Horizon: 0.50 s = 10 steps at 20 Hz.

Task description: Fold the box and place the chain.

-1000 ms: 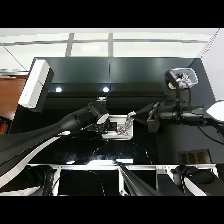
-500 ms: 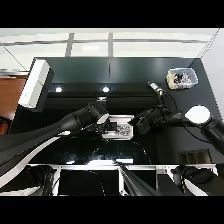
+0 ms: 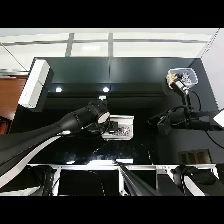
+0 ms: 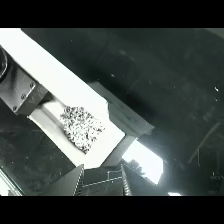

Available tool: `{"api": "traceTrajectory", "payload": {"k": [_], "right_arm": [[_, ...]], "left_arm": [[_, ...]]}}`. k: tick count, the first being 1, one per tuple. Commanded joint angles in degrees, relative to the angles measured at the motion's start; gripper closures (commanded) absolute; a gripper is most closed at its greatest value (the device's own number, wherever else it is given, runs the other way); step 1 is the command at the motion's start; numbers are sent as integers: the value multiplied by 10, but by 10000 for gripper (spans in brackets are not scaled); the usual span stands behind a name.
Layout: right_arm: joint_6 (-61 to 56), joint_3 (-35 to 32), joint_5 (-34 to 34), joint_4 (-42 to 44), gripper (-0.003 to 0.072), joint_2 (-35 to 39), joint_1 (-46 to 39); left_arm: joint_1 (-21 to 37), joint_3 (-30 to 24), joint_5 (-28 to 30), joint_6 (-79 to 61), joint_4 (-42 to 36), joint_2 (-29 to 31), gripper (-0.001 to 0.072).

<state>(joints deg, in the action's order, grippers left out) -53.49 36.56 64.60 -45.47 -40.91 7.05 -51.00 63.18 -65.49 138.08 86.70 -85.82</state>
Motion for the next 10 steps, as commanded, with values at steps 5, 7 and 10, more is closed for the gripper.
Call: {"api": "traceTrajectory", "payload": {"k": [5, 7, 10], "right_arm": [[-1, 0, 22, -7, 394, 10, -14], [-1, 0, 20, -7, 394, 10, -14], [-1, 0, 6, -7, 394, 10, -14]], "left_arm": [[-1, 36, -63, -99, 17, 71, 136], [0, 28, -99, -160, 48, 119, 136], [59, -28, -141, -212, 88, 193, 136]]}}
